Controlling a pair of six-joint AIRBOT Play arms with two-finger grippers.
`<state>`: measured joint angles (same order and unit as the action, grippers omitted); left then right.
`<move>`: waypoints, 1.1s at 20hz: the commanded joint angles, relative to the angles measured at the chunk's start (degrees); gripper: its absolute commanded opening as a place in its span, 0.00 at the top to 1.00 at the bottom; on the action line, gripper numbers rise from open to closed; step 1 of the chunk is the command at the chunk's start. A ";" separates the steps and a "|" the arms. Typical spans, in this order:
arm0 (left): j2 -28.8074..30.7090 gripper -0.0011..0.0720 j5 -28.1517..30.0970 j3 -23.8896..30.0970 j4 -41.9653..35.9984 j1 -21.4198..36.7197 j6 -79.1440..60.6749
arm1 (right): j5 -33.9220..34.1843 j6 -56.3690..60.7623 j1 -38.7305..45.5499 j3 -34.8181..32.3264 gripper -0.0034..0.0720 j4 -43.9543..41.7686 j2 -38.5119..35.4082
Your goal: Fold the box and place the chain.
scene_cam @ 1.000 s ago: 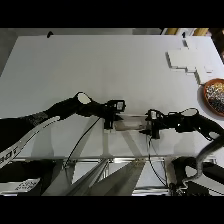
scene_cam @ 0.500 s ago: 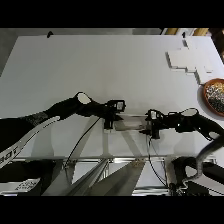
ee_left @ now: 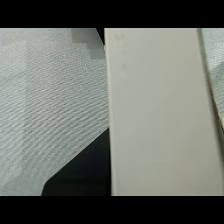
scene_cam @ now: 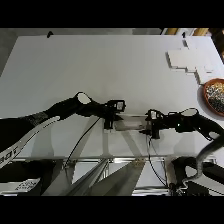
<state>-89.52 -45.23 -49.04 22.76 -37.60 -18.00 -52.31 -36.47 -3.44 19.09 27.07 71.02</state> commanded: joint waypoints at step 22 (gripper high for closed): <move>17.55 0.06 -0.72 0.02 31.71 3.10 32.37 | 0.00 0.00 0.00 -0.02 0.42 0.00 -0.02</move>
<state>-76.49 -43.64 -48.95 45.30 -34.98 4.78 -52.34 -36.32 -3.46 19.03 26.98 71.05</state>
